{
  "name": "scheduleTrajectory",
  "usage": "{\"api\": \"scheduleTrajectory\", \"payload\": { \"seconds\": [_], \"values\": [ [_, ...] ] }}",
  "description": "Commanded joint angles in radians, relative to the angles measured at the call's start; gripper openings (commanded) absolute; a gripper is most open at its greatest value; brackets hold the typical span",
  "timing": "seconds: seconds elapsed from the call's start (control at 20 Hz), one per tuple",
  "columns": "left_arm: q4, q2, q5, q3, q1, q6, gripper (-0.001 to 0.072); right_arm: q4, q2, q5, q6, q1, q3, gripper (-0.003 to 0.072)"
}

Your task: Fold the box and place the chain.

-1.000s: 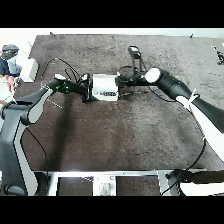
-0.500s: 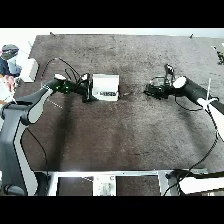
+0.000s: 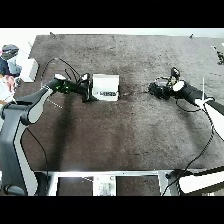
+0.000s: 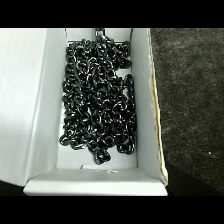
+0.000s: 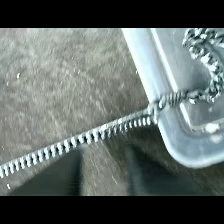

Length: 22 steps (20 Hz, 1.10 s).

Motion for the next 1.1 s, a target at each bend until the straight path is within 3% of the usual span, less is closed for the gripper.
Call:
{"api": "scheduleTrajectory", "payload": {
  "seconds": [0.0, 0.1, 0.15, 0.2, 0.4, 0.7, 1.05],
  "values": [
    [0.0, 0.0, 0.0, 0.0, 0.0, 0.0, 0.0229, 0.013, -0.016, -0.081, 0.012, 0.023, 0.006, 0.0215],
    [0.0, 0.0, 0.0, 0.0, 0.0, 0.0, 0.0229, 0.013, -0.016, -0.095, 0.012, 0.025, 0.006, 0.0211],
    [0.0, 0.0, 0.0, 0.0, 0.0, 0.0, 0.0229, 0.013, -0.016, -0.095, 0.011, 0.025, 0.006, 0.0027],
    [0.0, 0.0, 0.0, 0.0, 0.0, 0.0, 0.0229, 0.013, -0.015, -0.094, 0.011, 0.027, 0.006, 0.0013],
    [0.0, 0.0, 0.0, 0.0, 0.0, 0.0, 0.0229, 0.013, 0.03, -0.088, -0.02, 0.092, 0.006, 0.0012],
    [0.0, 0.0, 0.0, 0.0, 0.0, 0.0, 0.0229, 0.013, 0.205, -0.091, -0.037, 0.285, 0.006, 0.0012],
    [0.001, 0.0, 0.0, 0.0, 0.0, 0.0, 0.0229, 0.013, 0.393, -0.226, -0.044, 0.441, 0.01, 0.0013]
  ]
}}
